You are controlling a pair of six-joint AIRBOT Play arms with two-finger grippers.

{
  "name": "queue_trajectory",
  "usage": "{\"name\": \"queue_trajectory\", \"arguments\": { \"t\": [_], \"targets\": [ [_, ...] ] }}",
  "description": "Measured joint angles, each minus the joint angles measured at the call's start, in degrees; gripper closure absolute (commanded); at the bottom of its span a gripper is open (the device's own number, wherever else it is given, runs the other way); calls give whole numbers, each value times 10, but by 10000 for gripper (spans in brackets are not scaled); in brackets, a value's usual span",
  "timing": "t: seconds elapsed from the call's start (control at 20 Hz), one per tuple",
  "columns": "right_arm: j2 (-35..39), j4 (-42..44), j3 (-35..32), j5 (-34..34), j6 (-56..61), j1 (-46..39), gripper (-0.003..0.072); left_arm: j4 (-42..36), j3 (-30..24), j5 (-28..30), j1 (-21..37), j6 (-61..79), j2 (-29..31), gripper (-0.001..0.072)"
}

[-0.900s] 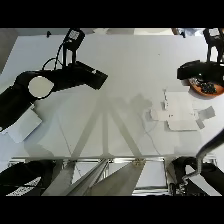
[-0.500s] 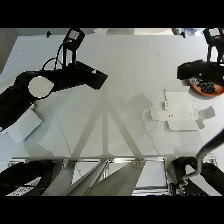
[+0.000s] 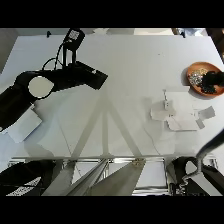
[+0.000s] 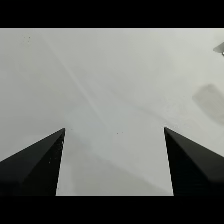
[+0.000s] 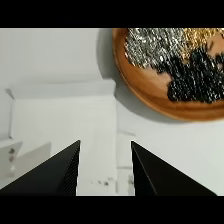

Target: Fold the box and place the chain.

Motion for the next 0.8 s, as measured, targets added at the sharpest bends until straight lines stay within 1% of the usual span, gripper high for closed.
{"name": "queue_trajectory", "arguments": {
  "t": [0.15,0.3,0.5,0.7,0.75,0.8],
  "targets": [
    [-31,-42,1,84,-33,-49,319,0,0,0,0,0,0,7],
    [-66,-69,2,137,-52,-76,318,0,0,0,0,0,0,7],
    [-116,-111,2,163,-62,-89,318,0,0,0,0,0,0,7],
    [-169,-128,3,157,-65,-92,320,0,0,0,0,0,0,7],
    [-181,-129,3,148,-65,-92,396,0,0,0,0,0,0,7],
    [-191,-131,3,140,-65,-92,510,0,0,0,0,0,0,7]
  ]
}}
